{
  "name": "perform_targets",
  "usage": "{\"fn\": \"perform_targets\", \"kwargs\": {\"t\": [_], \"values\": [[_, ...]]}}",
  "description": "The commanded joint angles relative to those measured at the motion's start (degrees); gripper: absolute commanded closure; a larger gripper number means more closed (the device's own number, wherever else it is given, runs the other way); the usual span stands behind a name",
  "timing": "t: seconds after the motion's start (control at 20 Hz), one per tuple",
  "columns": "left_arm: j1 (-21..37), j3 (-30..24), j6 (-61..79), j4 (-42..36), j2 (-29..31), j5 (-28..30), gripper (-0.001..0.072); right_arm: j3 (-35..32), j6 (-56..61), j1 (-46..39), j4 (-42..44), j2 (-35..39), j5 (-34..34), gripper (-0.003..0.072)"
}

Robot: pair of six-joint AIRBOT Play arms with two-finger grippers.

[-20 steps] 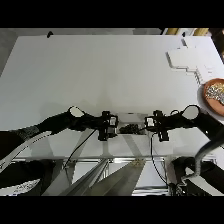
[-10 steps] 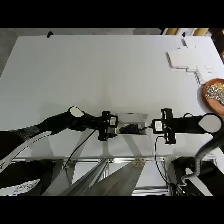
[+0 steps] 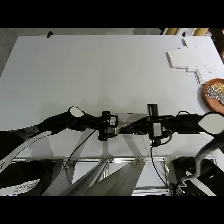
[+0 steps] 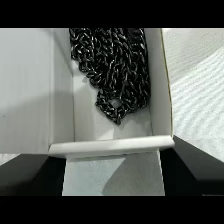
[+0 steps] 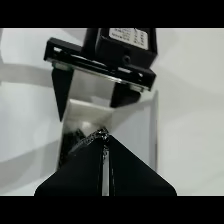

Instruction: Fold the box and place the chain.

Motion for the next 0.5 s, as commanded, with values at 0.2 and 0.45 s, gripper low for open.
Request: {"fn": "perform_targets", "kwargs": {"t": [0.2, 0.45], "values": [[0.0, 0.0, 0.0, 0.0, 0.0, 0.0, 0.0337, 0.8, -0.1, 4.6, -3.5, -9.8, -3.0, 0.0503], [0.0, 0.0, 0.0, 0.0, 0.0, 0.0, 0.0337, 2.6, 1.2, -7.5, -14.7, -1.4, 9.2, 0.0505]]}}
